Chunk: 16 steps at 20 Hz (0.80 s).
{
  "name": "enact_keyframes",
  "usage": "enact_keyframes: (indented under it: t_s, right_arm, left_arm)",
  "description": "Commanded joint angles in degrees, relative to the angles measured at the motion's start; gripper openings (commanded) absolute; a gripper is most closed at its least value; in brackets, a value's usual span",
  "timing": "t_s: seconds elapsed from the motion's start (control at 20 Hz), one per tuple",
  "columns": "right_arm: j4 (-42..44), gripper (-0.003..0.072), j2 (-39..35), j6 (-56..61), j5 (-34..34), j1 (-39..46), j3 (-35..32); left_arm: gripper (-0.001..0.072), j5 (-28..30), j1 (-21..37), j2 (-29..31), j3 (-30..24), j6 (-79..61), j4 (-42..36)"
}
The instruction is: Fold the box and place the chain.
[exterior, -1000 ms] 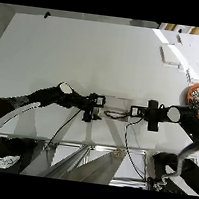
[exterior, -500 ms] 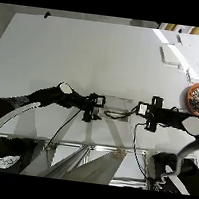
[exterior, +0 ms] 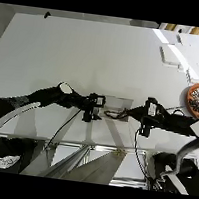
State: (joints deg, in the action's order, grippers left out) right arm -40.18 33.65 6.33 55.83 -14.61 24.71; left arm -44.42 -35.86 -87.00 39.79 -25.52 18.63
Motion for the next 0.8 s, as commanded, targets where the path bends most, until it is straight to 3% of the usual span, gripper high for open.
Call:
enact_keyframes:
  t_s: [0.0, 0.4, 0.7, 0.75]
  right_arm:
    - [5.77, 0.0020, 0.00, -2.93, 0.35, -1.16, 0.02]
    - [5.53, 0.0020, 9.49, -3.80, -15.72, -15.13, 0.02]
    - [5.75, 0.0024, 15.34, -3.58, -22.80, -17.11, 0.02]
    - [5.77, 0.0065, 15.80, -3.58, -23.43, -17.11, 0.02]
  left_arm:
    - [0.0273, 0.02, 0.04, -0.04, 0.04, 0.00, 0.02]
    - [0.0273, 0.02, 0.04, -0.04, 0.04, 0.00, 0.00]
    - [0.0273, 0.02, 0.04, -0.04, 0.04, 0.00, 0.02]
    - [0.0273, 0.02, 0.04, -0.04, 0.04, 0.00, 0.00]
